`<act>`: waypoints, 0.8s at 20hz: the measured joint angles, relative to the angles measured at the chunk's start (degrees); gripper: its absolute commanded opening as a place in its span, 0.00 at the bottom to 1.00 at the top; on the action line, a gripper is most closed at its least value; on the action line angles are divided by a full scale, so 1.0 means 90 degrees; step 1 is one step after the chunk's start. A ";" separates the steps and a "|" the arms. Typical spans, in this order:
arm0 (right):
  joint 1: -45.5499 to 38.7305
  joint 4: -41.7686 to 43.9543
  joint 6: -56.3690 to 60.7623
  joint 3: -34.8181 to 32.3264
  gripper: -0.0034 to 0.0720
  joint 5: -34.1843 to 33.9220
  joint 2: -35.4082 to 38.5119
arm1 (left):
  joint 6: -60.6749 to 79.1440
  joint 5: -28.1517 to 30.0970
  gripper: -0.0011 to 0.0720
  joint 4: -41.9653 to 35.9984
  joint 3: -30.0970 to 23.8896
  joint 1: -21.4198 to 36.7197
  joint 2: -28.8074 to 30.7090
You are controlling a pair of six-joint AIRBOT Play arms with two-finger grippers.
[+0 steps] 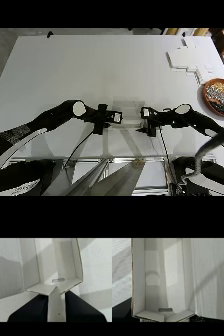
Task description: Fold the box and place the chain.
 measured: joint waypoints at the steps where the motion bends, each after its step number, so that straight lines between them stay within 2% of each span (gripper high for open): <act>1: 0.0000 0.0000 0.0000 0.0000 0.57 0.0000 0.0000 | 0.0007 0.0010 0.29 -0.0056 0.0000 -0.0010 -0.0002; 5: 0.0000 0.0000 0.0002 0.0000 0.57 0.0000 0.0000 | 0.0010 0.0187 0.28 -0.0333 -0.0002 -0.0075 -0.0015; 7: 0.0000 0.0002 0.0002 0.0000 0.57 0.0000 0.0000 | 0.0010 0.0308 0.20 -0.0430 -0.0002 -0.0109 -0.0017; 11: 0.0000 0.0000 0.0002 0.0000 0.57 0.0000 0.0000 | 0.0010 0.0444 0.20 -0.0607 -0.0002 -0.0187 -0.0041; 15: 0.0000 0.0000 -0.0005 0.0000 0.57 0.0002 0.0000 | 0.0010 0.0510 0.25 -0.0724 -0.0002 -0.0291 -0.0136; 16: 0.0000 -0.0002 -0.0007 0.0000 0.57 0.0002 0.0000 | 0.0010 0.0520 0.38 -0.0748 -0.0002 -0.0323 -0.0163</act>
